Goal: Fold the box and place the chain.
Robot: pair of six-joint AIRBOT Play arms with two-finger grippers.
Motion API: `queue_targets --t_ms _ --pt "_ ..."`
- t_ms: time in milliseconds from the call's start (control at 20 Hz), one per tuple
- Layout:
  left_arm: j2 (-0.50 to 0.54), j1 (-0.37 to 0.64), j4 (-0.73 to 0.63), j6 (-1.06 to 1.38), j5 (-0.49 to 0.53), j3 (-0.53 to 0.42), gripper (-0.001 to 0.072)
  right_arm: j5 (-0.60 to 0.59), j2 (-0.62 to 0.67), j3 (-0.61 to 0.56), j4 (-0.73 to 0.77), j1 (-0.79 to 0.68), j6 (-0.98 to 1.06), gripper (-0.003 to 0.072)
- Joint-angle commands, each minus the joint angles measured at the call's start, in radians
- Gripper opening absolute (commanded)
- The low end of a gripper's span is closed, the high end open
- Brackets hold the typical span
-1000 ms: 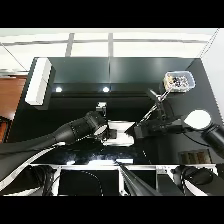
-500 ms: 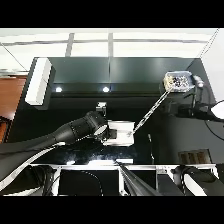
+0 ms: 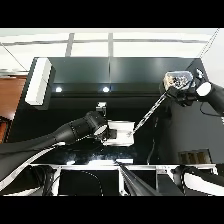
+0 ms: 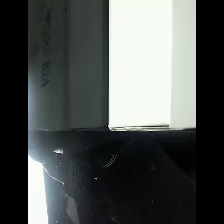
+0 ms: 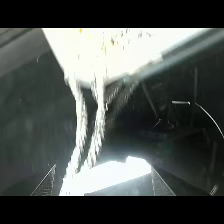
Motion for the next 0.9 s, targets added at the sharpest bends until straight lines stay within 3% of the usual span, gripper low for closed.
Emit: queue_targets --t_ms 0,150,300,350,400,600,850 --pt "0.0 0.0 0.0 0.0 0.0 0.0 0.0026 -0.005 -0.148 0.124 0.006 -0.002 0.044 0.072" --pt "0.0 0.0 0.0 0.0 0.0 0.0 0.0026 -0.022 -0.192 0.156 0.039 0.004 0.043 0.0698" --pt "0.0 0.0 0.0 0.0 0.0 0.0 0.0026 -0.047 -0.194 0.16 0.037 0.012 0.026 0.0366" --pt "0.0 0.0 0.0 0.0 0.0 0.0 0.0026 -0.044 -0.194 0.16 0.039 0.013 0.02 0.0221" --pt "0.0 0.0 0.0 0.0 0.0 0.0 0.0026 -0.027 -0.193 0.161 0.039 0.013 0.013 0.0026" --pt "0.0 0.0 0.0 0.0 0.0 0.0 0.0026 0.022 -0.118 0.167 0.008 0.019 -0.088 0.001" --pt "0.0 0.0 0.0 0.0 0.0 0.0 0.0026 0.14 0.159 0.167 -0.022 0.018 -0.215 0.0009"
